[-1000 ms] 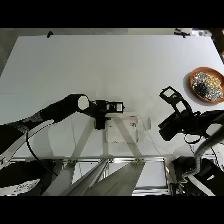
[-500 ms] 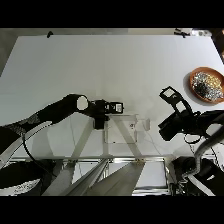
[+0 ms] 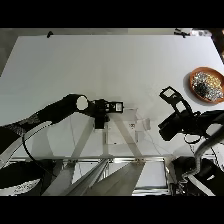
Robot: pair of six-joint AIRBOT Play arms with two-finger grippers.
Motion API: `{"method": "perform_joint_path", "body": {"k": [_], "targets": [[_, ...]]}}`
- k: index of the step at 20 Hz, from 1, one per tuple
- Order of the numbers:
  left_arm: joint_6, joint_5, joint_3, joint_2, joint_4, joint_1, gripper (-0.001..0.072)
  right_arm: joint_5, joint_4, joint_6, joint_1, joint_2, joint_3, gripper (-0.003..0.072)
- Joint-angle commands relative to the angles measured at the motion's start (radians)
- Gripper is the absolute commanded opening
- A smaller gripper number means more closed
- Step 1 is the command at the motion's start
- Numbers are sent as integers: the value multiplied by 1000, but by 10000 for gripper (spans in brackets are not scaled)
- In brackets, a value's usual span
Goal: Fold the box and place the chain.
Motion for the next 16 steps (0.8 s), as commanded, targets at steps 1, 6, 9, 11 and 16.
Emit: {"method": "perform_joint_path", "body": {"k": [1, 6, 9, 11, 16], "targets": [[0, 8, 1, 1, -7, 1, 232, 0, 1, 0, 0, 0, 0, 298], [0, 20, 1, 1, -7, 3, 44, 0, 1, 0, 0, 1, 0, 298], [1, 20, 1, 1, -6, 3, 5, 1, 1, 0, 0, 1, 0, 298], [1, 21, 1, 0, -7, 3, 5, 1, 1, 1, 0, 1, 0, 298], [5, 80, 1, -3, -6, 3, 4, 0, 1, 0, 0, 1, 0, 298]]}}
